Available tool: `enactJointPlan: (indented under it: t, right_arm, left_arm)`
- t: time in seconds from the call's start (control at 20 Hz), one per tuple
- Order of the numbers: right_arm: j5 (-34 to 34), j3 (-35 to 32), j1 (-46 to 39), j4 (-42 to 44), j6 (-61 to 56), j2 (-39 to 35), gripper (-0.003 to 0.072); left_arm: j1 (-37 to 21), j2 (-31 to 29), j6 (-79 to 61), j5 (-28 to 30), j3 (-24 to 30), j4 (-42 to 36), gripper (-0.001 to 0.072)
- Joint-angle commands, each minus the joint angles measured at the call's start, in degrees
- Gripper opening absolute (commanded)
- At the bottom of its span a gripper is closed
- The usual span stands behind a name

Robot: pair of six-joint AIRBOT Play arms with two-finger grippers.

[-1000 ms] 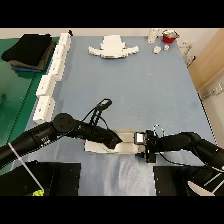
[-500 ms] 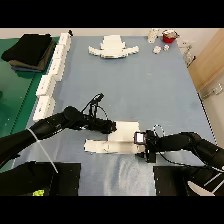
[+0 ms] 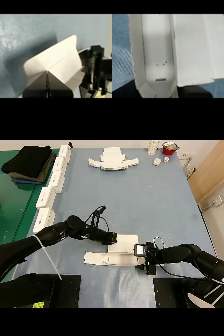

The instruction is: Fold the box.

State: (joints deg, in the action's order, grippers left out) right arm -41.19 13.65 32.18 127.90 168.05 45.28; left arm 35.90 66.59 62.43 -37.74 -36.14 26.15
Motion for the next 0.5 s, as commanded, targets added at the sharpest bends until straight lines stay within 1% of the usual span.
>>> enactJointPlan:
  t: [0.0,0.05,0.15,0.25,0.35,0.45]
  right_arm:
    - [0.0,0.0,0.0,0.0,0.0,0.0,0.0565]
    - [0.0,0.0,0.0,0.0,0.0,0.0,0.0564]
    - [0.0,0.0,0.0,0.0,0.0,0.0,0.0565]
    - [0.0,0.0,0.0,0.0,0.0,0.0,0.0565]
    - [0.0,0.0,0.0,0.0,0.0,0.0,0.0565]
    - [0.0,0.0,0.0,0.0,0.0,0.0,0.0565]
  left_arm:
    - [0.1,-5.8,-6.5,-8.0,-4.7,4.3,0.0013]
    - [0.2,-8.9,-6.4,-10.5,-5.9,9.0,0.0012]
    - [1.0,-15.6,-6.0,-15.1,-6.3,18.1,0.0012]
    - [4.1,-21.6,-5.4,-19.5,-6.3,28.4,0.0012]
    - [8.4,-26.6,-4.5,-20.8,-5.5,35.9,0.0012]
    - [12.2,-30.5,-4.5,-20.8,-3.8,40.0,0.0012]
